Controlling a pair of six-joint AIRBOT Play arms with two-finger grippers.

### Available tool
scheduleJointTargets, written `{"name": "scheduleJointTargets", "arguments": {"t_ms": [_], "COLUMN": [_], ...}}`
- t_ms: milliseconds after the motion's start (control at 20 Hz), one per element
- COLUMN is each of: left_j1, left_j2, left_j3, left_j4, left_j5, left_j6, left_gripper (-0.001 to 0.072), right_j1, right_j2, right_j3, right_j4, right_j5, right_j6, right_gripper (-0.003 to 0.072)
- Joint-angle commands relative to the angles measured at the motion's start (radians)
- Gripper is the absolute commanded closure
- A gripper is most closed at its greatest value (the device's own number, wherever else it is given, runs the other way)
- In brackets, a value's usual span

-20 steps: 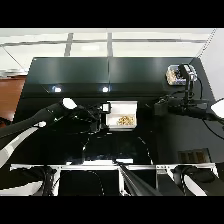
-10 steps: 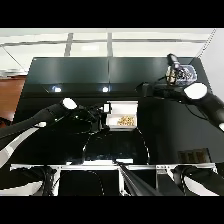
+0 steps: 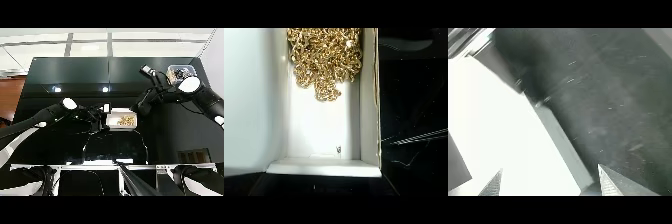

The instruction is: Fold the box and place the chain.

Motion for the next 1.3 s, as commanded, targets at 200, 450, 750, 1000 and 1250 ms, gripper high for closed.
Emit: {"name": "scheduleJointTargets", "arguments": {"t_ms": [200, 450, 750, 1000, 1250], "left_j1": [-0.001, -0.001, -0.001, -0.001, -0.001], "left_j2": [-0.001, -0.001, -0.001, -0.001, -0.001], "left_j3": [0.0, 0.0, 0.0, 0.0, 0.0], "left_j4": [0.0, 0.0, 0.0, 0.0, 0.0], "left_j5": [0.004, 0.004, 0.004, 0.004, 0.004], "left_j6": [0.0, 0.0, 0.0, 0.0, 0.0], "left_gripper": [0.0338, 0.0338, 0.0338, 0.0338, 0.0338], "right_j1": [0.052, 0.056, 0.058, 0.099, 0.1], "right_j2": [0.013, 0.013, 0.013, 0.013, 0.013], "right_j3": [-0.067, -0.073, -0.073, -0.073, -0.073], "right_j4": [-0.025, -0.017, -0.003, -0.045, -0.074], "right_j5": [0.0, -0.006, 0.029, 0.019, 0.009], "right_j6": [-0.312, -0.331, -0.348, -0.348, -0.348], "right_gripper": [0.0025, 0.0025, 0.0025, 0.0025, 0.0025]}}
